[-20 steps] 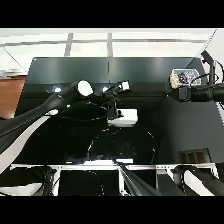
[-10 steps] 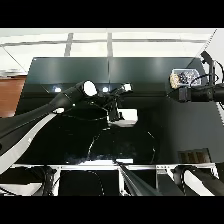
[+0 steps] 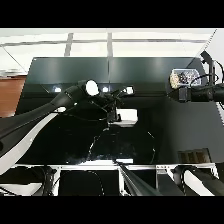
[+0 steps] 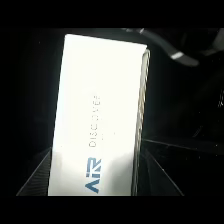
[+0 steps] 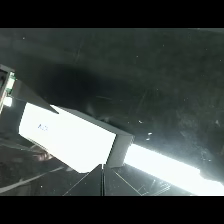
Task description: Fold the box and place the chain.
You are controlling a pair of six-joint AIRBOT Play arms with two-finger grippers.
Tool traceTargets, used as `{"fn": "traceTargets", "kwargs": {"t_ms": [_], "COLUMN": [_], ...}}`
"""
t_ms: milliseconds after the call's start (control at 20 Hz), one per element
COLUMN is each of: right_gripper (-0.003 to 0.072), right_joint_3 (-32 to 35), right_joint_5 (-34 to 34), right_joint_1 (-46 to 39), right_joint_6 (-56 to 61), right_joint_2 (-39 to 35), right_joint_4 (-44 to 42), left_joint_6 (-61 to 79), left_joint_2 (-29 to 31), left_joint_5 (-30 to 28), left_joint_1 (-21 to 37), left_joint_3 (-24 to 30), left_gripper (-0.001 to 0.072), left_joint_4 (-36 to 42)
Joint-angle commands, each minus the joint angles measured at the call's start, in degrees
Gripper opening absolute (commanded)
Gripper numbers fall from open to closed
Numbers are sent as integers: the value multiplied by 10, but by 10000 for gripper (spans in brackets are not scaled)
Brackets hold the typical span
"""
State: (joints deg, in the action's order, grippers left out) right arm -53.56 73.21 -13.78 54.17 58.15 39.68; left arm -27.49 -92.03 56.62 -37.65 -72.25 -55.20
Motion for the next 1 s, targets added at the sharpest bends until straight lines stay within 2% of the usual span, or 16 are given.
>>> {"fn": "traceTargets", "kwargs": {"t_ms": [0,200,250,300,350,400,550,700,850,950], "right_gripper": [14,14,14,14,14,14,14,14,14,14], "right_joint_3": [0,0,0,0,0,0,0,0,0,0], "right_joint_5": [-1,-1,-1,-1,-1,-1,-1,-1,-2,-4], "right_joint_1": [0,0,0,0,0,0,0,0,0,0], "right_joint_6": [0,0,0,0,0,0,0,0,0,0], "right_joint_2": [0,0,0,0,0,0,0,0,0,0], "right_joint_4": [0,0,0,0,0,0,0,0,0,0], "left_joint_6": [-74,-163,-182,-185,-196,-215,-309,-467,-557,-572], "left_joint_2": [-22,-62,-69,-72,-72,-72,-68,-68,-73,-82], "left_joint_5": [38,40,39,42,54,78,177,248,228,196], "left_joint_1": [-17,-51,-59,-61,-61,-55,-2,96,224,316], "left_joint_3": [-30,-73,-80,-89,-101,-120,-201,-290,-334,-336], "left_gripper": [712,709,680,579,324,264,263,264,265,266], "left_joint_4": [-77,-173,-198,-203,-205,-212,-265,-350,-402,-392]}}
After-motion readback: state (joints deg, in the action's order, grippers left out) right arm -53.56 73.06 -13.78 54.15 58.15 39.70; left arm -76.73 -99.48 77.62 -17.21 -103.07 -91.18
